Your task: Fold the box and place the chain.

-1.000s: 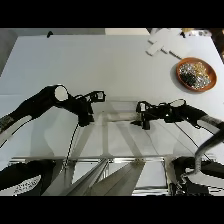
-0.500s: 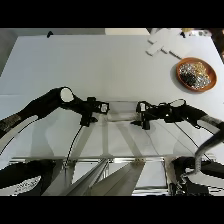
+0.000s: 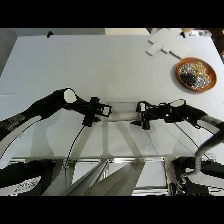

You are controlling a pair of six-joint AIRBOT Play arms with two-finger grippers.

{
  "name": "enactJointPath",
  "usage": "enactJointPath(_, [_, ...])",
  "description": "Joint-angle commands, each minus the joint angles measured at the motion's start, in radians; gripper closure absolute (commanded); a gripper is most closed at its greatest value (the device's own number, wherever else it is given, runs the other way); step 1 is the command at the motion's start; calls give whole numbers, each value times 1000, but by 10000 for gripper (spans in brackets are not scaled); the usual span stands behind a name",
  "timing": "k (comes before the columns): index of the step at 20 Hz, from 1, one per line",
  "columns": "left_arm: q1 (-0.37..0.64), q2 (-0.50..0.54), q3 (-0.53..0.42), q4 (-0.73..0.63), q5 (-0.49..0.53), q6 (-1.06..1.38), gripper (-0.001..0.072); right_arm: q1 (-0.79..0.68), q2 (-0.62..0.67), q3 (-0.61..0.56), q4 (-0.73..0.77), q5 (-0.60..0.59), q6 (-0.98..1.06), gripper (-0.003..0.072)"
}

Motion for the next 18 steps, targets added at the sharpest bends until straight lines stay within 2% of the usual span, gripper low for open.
enactJointPath(1, [-2, -1, -1, -35, -79, 6, 464, 0, 1, 0, 0, 0, 0, 227])
enactJointPath(4, [-1, -1, -1, -41, -73, 6, 464, 0, 1, 0, 0, 0, 0, 227])
enactJointPath(9, [-2, -1, -1, -106, 42, 6, 465, 0, 1, 0, 0, 0, 0, 227])
enactJointPath(13, [-8, -22, -1, -114, 50, 5, 469, 0, 1, 0, 0, 0, 0, 227])
enactJointPath(16, [-32, -37, -1, -126, 67, 6, 688, 0, 1, 0, 0, 0, 0, 227])
enactJointPath(18, [-47, -37, -1, -126, 101, 6, 703, 0, 1, 0, 0, 0, 0, 227])
